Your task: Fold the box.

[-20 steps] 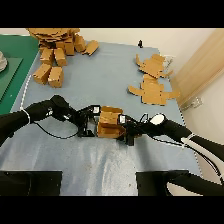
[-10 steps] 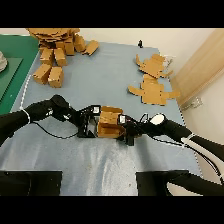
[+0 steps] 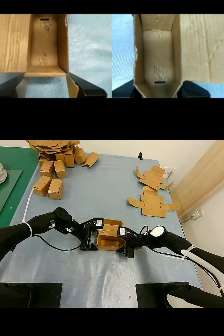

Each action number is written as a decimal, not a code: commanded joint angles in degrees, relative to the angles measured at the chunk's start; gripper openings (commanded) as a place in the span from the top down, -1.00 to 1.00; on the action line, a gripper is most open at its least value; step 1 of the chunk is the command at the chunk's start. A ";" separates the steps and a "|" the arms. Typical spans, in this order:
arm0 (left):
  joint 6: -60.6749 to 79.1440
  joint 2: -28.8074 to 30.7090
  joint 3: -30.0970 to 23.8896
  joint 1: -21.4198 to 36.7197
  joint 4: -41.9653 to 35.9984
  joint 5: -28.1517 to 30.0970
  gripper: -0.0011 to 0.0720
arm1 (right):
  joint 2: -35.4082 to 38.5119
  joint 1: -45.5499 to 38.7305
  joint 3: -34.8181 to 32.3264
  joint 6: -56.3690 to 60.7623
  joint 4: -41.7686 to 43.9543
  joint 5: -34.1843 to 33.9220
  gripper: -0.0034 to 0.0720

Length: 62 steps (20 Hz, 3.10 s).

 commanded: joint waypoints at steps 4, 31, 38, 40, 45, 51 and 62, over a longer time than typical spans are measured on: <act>-2.67 0.02 0.02 -2.14 -0.02 3.32 -0.94 | 0.02 -0.02 0.04 0.09 0.04 -0.11 -0.34; -3.50 -1.18 0.13 -2.71 0.59 3.13 -0.34 | 0.04 -0.02 0.04 0.09 0.04 -0.11 -0.34; -3.50 -1.18 0.13 -2.73 0.59 3.15 -0.34 | 0.04 -0.02 0.04 0.09 0.04 -0.11 -0.34; -3.48 -1.18 0.13 -2.73 0.59 3.17 -0.34 | 0.04 -0.02 0.04 0.09 0.04 -0.11 -0.34; -3.48 -1.18 0.13 -2.73 0.59 3.17 -0.34 | 0.04 -0.02 0.04 0.09 0.07 -0.09 -0.34; -3.48 -1.18 0.13 -2.71 0.59 3.17 -0.34 | 0.02 -0.02 0.04 0.13 0.00 0.37 -0.44; -3.48 -1.18 0.13 -2.71 0.57 3.17 -0.34 | 8.85 -3.04 0.11 8.55 -13.90 9.40 -1.00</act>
